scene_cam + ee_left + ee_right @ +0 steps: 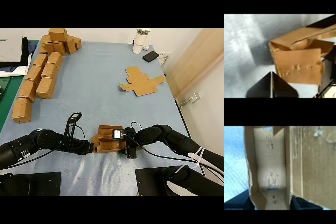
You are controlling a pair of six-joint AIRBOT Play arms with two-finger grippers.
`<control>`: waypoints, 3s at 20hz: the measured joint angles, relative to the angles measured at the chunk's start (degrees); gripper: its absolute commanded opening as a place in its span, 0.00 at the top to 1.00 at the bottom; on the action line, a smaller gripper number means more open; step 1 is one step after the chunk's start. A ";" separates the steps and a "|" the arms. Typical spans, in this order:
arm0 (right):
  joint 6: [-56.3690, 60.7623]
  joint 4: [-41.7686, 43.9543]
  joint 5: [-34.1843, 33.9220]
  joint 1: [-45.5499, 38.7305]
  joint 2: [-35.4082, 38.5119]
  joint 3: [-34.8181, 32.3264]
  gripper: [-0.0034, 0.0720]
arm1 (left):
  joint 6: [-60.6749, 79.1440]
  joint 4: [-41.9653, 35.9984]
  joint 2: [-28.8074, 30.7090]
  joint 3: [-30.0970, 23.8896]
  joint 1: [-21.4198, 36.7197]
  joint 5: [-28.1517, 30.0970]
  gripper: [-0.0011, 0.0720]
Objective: Fold the box.
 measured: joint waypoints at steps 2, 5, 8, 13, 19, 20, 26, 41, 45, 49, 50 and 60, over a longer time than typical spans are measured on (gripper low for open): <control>0.00 0.00 0.00 0.00 0.00 0.00 0.29 | -1.09 -0.17 0.00 1.03 -0.28 -0.02 0.53; 0.00 0.00 -0.02 0.00 0.00 0.00 0.29 | -1.77 -0.22 0.00 2.21 -0.42 -0.76 0.68; -0.02 0.02 -0.02 0.00 0.00 0.00 0.29 | -2.34 -0.22 0.00 2.78 -0.46 -1.29 0.64; 0.00 0.00 -0.02 0.00 0.00 0.00 0.29 | -2.75 -0.22 0.00 3.10 -0.46 -1.55 0.64; 0.00 0.02 -0.02 0.00 0.00 0.00 0.29 | -2.75 -0.33 0.00 4.22 -0.46 -1.11 0.34; 0.00 0.02 -0.02 0.00 0.00 0.00 0.29 | -2.71 -0.33 0.00 4.39 -0.48 -1.68 0.34; 0.00 0.02 -0.02 0.00 0.00 0.00 0.29 | -2.36 -0.33 -0.98 4.87 -0.55 -2.29 0.34; 0.00 0.00 -0.02 0.00 0.00 0.00 0.29 | -5.79 0.59 -6.56 8.24 -2.64 -1.40 0.37; 0.00 0.02 -0.02 0.00 0.00 0.00 0.29 | -13.16 7.30 -9.49 11.47 -6.23 -2.75 0.39; 0.00 0.02 -0.02 0.00 0.00 0.00 0.29 | -25.22 18.53 -11.23 16.09 -10.03 -5.25 0.42; 0.00 0.02 -0.02 0.00 0.00 0.00 0.29 | -28.83 21.79 -11.50 17.29 -10.88 -5.99 0.42; 0.00 0.02 -0.02 0.00 0.00 0.00 0.29 | -48.96 38.05 -20.61 28.72 -17.86 -17.66 0.43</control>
